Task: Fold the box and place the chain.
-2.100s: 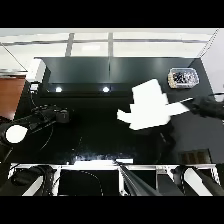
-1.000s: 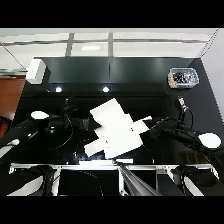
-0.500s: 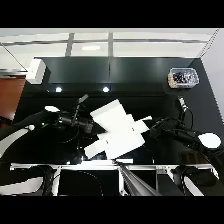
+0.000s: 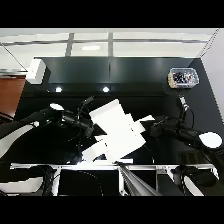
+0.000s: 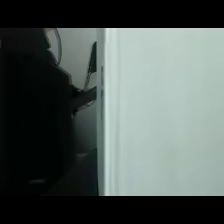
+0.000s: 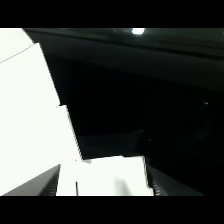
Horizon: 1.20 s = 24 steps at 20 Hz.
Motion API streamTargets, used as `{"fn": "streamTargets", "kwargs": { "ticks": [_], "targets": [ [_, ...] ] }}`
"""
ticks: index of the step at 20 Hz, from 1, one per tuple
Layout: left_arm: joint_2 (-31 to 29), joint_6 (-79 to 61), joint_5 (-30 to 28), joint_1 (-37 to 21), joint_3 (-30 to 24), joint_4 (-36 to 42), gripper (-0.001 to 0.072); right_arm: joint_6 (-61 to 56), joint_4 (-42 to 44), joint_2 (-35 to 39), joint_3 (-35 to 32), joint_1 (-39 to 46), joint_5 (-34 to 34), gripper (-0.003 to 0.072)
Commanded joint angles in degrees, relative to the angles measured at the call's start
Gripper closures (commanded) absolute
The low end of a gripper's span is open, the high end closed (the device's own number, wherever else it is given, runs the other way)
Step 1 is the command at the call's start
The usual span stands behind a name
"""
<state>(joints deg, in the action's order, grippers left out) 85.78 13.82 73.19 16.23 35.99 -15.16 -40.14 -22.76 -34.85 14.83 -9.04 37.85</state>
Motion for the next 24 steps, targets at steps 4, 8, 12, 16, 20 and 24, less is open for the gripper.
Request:
{"fn": "streamTargets", "kwargs": {
  "ticks": [4, 8, 12, 16, 20, 24],
  "targets": [
    [-2.34, -2.03, 1.55, 2.03, 5.68, -12.13, 0.0689, -2.86, -31.98, 0.07, 13.70, 9.11, 19.96, 0.0072],
    [-8.39, -6.56, -18.36, 10.80, 8.92, -21.59, 0.0686, 5.79, -35.06, -0.04, 14.71, 7.96, 24.96, 0.0071],
    [-8.09, -15.41, -25.27, 14.40, 8.92, -21.27, 0.0683, 18.58, -34.18, -0.07, 12.09, 2.49, 23.96, 0.0072],
    [-6.36, -15.41, -25.20, 14.38, 8.90, -22.05, 0.0684, 21.27, -31.54, -0.81, 6.71, -5.95, 16.35, 0.0072],
    [-4.44, -14.93, -24.79, 14.40, 8.90, -22.08, 0.0684, 22.86, -31.52, -4.48, 4.85, -13.14, 10.49, 0.0071],
    [-4.42, -14.93, -24.94, 14.40, 8.90, -22.12, 0.0684, 24.68, -30.10, -9.07, 4.85, -15.63, 9.97, 0.0072]
  ]
}}
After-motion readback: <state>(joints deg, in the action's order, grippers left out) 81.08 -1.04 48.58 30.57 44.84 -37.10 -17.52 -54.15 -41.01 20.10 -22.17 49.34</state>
